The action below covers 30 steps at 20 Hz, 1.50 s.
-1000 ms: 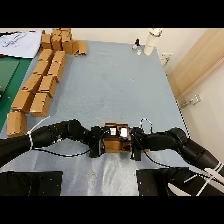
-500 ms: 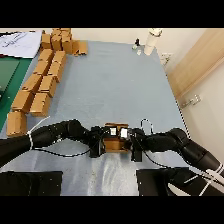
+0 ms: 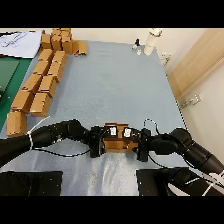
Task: Fold the box.
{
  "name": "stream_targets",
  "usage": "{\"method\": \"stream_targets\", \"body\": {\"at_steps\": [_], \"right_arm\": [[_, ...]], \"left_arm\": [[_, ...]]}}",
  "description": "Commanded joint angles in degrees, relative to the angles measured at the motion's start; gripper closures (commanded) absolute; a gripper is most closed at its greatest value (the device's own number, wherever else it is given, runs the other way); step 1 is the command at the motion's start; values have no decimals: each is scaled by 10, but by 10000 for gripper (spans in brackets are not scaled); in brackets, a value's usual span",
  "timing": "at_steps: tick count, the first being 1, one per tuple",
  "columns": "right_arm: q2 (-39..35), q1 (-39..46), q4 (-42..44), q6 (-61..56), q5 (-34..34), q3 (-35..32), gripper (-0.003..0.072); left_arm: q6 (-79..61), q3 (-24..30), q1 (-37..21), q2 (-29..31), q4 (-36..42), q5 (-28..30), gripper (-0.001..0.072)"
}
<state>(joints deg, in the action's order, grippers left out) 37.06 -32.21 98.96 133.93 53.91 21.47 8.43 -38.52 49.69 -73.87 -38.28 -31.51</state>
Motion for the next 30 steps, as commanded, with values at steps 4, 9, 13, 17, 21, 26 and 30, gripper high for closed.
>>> {"method": "stream_targets", "body": {"at_steps": [4, 9, 13, 17, 21, 26, 30], "right_arm": [[16, -1, 49, 5, -54, 0, 323], [26, -1, 105, 67, -59, -1, 435], [50, -1, 123, 120, -102, -1, 548], [66, -1, 144, 131, -110, -1, 357], [65, 0, 142, 128, -91, -1, 264], [40, 0, 61, -133, 33, 11, 673], [-33, 4, -133, -523, 176, 59, 685]], "left_arm": [[-1, 0, 0, 0, 0, -1, 199], [-1, 0, 0, 0, 0, -1, 199], [-1, 0, 0, 0, 0, 0, 199], [-1, 0, 0, 0, 0, 0, 199], [-1, 0, 0, 0, 0, -1, 199], [-1, 0, 0, 0, 0, -1, 199], [-1, 0, 0, 0, 0, -1, 199]]}}
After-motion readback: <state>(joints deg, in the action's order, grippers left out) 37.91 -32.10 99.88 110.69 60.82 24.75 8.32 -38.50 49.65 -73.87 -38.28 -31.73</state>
